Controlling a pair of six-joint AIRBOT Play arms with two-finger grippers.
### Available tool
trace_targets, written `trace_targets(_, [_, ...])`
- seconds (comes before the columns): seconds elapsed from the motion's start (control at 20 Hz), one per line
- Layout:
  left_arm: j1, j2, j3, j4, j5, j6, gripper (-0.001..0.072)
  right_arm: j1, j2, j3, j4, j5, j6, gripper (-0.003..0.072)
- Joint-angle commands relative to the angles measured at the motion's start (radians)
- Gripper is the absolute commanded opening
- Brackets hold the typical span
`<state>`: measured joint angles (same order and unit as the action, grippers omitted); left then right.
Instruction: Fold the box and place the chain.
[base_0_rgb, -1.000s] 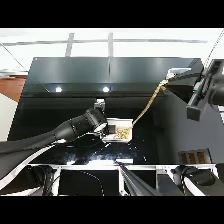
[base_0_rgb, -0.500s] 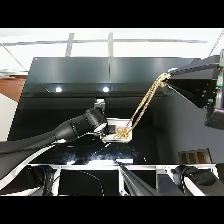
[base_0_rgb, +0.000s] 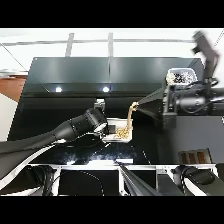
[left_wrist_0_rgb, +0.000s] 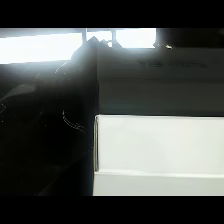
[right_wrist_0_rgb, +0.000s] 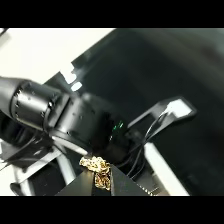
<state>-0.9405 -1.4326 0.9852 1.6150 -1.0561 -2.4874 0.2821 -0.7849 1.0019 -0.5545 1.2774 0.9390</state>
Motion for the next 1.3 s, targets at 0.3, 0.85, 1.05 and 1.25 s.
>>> trace_targets(0.3, [0.0, 0.001, 0.0, 0.0, 0.0, 0.0, 0.0034, 0.039, -0.029, 0.047, 0.045, -0.043, -0.003, 0.0031])
trace_targets(0.85, [0.0, 0.001, 0.0, 0.0, 0.0, 0.0, 0.0034, 0.031, -0.029, 0.086, 0.013, -0.02, 0.042, 0.0031])
trace_targets(1.05, [0.0, 0.001, 0.0, 0.0, 0.0, 0.0, 0.0034, 0.038, -0.03, 0.012, -0.049, -0.018, 0.079, 0.0032])
trace_targets(1.25, [0.0, 0.001, 0.0, 0.001, 0.001, 0.0, 0.0034, 0.084, -0.03, -0.139, -0.05, -0.084, 0.079, 0.0033])
